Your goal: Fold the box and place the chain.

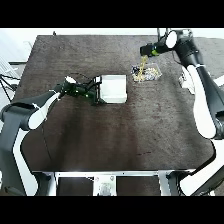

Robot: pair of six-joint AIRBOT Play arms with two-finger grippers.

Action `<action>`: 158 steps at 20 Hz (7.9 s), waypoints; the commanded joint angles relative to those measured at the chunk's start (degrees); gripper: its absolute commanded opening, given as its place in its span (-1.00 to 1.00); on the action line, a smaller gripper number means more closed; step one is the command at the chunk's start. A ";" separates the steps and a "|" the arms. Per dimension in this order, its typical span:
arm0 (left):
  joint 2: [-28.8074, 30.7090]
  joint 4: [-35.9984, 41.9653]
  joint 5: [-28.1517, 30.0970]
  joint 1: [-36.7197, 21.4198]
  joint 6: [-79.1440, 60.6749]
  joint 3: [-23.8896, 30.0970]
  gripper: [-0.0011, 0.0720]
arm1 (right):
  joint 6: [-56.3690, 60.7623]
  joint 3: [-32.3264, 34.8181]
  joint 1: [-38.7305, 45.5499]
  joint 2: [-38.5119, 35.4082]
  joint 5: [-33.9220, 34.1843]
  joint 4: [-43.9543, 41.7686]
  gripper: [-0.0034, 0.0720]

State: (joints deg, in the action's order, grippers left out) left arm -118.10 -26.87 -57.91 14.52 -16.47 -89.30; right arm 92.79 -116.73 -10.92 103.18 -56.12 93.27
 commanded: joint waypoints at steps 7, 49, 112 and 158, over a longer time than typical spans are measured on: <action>0.00 -0.02 0.02 0.02 -0.02 -0.02 -0.01 | -5.07 -0.07 -3.80 -18.53 2.12 3.93 -0.88; 0.00 -0.02 0.02 0.02 -0.02 -0.02 -0.01 | -10.56 15.37 -20.20 -23.52 -0.83 -3.37 -0.88; 0.00 0.02 0.00 0.02 -0.02 -0.02 -0.01 | -9.18 26.47 1.92 1.38 19.89 -22.12 -0.88; 0.00 0.02 0.00 0.02 -0.02 -0.02 -0.01 | -13.53 19.69 -19.71 -32.26 24.59 -3.67 -0.88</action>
State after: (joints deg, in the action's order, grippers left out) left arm -118.10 -26.83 -57.91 14.52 -16.47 -89.30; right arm 79.70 -97.23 -30.28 70.85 -32.73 89.58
